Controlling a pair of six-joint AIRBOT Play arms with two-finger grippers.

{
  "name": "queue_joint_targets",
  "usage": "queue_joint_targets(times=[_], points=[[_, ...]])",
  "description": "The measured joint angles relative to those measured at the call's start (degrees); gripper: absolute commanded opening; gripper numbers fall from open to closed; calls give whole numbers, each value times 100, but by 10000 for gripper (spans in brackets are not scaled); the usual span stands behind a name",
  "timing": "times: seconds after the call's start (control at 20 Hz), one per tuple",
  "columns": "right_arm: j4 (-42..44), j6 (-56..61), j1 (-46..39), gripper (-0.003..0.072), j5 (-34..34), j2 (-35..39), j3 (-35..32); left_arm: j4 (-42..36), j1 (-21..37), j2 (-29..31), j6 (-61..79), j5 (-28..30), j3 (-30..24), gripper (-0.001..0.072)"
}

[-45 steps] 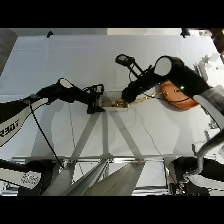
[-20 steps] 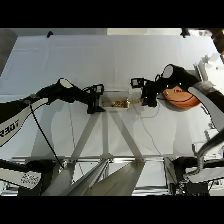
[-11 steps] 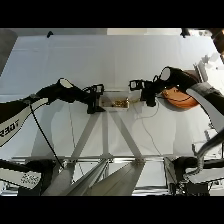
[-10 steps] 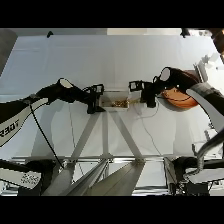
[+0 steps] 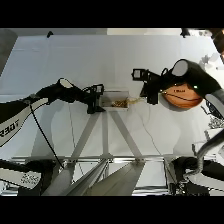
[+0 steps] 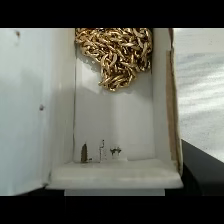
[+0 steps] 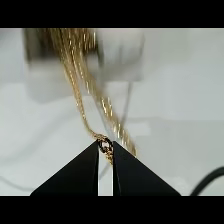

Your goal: Fold the box and place the chain.

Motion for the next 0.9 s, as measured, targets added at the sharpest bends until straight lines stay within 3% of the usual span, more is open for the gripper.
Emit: queue_joint_targets(times=[0.25,0.55,0.75,0.9], points=[[1777,170,269,9,-221,645,2,0,0,0,-2,0,0,158],[3901,170,538,9,-791,833,2,0,0,0,0,0,0,158],[4360,111,581,9,-1130,848,2,-2,0,0,0,0,0,158],[4166,103,595,18,-1228,822,2,0,0,0,0,2,0,158]])
